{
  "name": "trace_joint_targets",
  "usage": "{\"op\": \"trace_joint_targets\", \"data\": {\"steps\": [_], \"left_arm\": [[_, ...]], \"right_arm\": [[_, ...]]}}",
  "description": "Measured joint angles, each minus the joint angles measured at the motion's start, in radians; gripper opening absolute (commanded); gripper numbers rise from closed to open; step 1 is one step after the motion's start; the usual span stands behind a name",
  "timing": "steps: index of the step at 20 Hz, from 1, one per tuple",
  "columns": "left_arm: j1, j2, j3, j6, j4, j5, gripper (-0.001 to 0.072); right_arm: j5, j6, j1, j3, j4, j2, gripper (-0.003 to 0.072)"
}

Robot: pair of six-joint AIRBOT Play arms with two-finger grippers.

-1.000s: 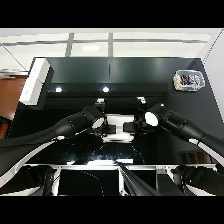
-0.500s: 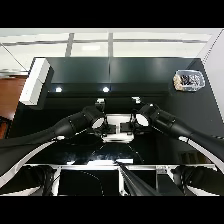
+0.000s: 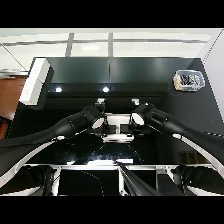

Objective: Fold the box and place the chain.

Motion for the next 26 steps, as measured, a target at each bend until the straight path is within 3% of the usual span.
{"op": "trace_joint_targets", "data": {"steps": [1, 4, 5, 7, 14, 16, 18, 26], "left_arm": [[0.0, 0.0, 0.0, 0.0, 0.0, 0.0, 0.0029], [0.0, 0.0, 0.0, -0.001, 0.0, 0.0, 0.0029], [0.0, 0.0, 0.0, -0.002, 0.0, 0.0, 0.0029], [0.0, 0.0, 0.0, -0.001, 0.0, 0.0, 0.0029], [0.0, 0.0, 0.0, -0.003, 0.0, 0.0, 0.0029], [0.0, 0.0, 0.0, -0.005, -0.001, 0.0, 0.0029], [0.0, 0.0, 0.0, -0.003, -0.001, 0.0, 0.0029], [0.0, 0.0, 0.0, 0.0, 0.0, -0.002, 0.0029]], "right_arm": [[0.002, 0.005, 0.0, 0.001, 0.0, -0.002, 0.0183], [-0.001, 0.014, 0.0, 0.001, 0.001, -0.005, 0.0177], [-0.003, 0.014, 0.0, 0.001, 0.002, -0.005, 0.0097], [-0.011, 0.018, 0.0, 0.0, 0.008, -0.006, 0.0045], [-0.032, 0.018, 0.0, 0.0, 0.023, -0.007, 0.0054], [-0.044, 0.017, 0.0, 0.001, 0.028, -0.007, 0.0304], [-0.051, 0.009, 0.0, 0.002, 0.03, -0.001, 0.0378], [0.006, -0.055, -0.003, 0.002, -0.047, 0.129, 0.0375]]}}
